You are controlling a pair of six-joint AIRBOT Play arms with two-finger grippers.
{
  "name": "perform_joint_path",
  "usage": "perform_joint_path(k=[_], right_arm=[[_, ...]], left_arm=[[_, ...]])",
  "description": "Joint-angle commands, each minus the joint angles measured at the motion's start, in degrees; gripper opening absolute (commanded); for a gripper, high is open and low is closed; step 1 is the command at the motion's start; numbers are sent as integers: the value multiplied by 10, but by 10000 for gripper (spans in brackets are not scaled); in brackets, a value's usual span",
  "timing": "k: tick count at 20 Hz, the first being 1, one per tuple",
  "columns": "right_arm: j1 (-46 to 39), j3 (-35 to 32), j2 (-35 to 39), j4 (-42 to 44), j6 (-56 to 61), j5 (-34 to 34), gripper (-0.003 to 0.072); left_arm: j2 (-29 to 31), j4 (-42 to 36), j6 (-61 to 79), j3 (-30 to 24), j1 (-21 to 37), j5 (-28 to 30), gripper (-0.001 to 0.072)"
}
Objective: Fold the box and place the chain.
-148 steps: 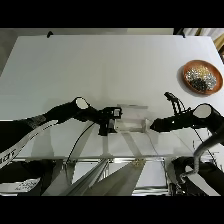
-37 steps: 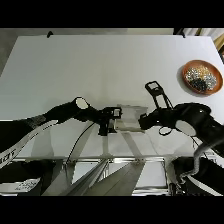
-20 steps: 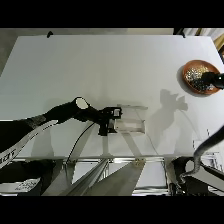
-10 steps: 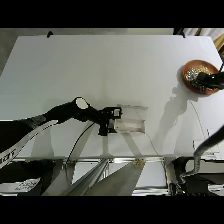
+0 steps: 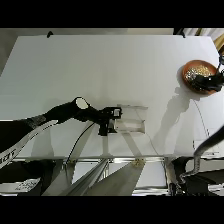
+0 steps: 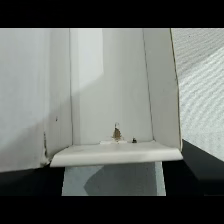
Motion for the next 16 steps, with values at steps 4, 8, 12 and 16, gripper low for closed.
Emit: perform_joint_path(k=[4,8,12,16], right_arm=[[0,0,-9,-6,0,13,18],[0,0,17,-8,0,15,17],[0,0,85,-12,-22,16,17],[0,0,169,-12,-70,52,17]], left_arm=[[0,0,0,1,0,0,397],[0,0,0,1,0,0,397],[0,0,0,1,0,0,397],[0,0,0,1,0,0,397]])
